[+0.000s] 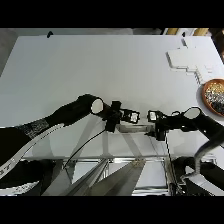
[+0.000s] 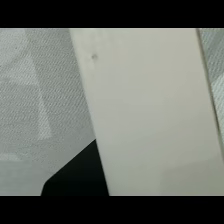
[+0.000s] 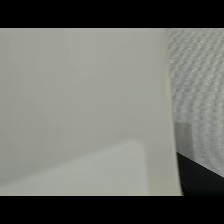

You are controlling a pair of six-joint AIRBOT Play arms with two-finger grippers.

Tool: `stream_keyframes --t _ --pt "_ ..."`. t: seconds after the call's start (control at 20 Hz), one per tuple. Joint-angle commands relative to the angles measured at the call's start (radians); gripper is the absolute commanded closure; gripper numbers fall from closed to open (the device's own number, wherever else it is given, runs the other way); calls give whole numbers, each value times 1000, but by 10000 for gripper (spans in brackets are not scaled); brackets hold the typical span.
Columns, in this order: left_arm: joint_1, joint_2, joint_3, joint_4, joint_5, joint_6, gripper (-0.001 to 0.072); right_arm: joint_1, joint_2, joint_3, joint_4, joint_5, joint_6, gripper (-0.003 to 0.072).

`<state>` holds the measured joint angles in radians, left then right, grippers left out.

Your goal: Fold the box and place the chain.

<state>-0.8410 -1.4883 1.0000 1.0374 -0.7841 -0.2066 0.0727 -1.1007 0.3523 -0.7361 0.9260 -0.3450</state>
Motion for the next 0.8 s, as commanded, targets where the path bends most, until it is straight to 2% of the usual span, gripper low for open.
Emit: stream_keyframes --t 0.0,0.35,0.6,0.7,0.75 --pt "-1 -2 1 -8 1 0 703 0 -1 0 4 -3 -14 114" --pt "-2 -29 1 -12 -8 0 703 2 -1 0 12 -10 -31 138" --pt "-2 -29 1 -12 -6 -3 702 71 -10 -1 10 -45 -28 138" --pt "-2 -29 1 -12 -6 -3 702 71 -18 -1 -1 -48 -19 165" --pt "-2 -29 1 -12 -6 -3 702 71 -18 0 -6 -48 -18 206"
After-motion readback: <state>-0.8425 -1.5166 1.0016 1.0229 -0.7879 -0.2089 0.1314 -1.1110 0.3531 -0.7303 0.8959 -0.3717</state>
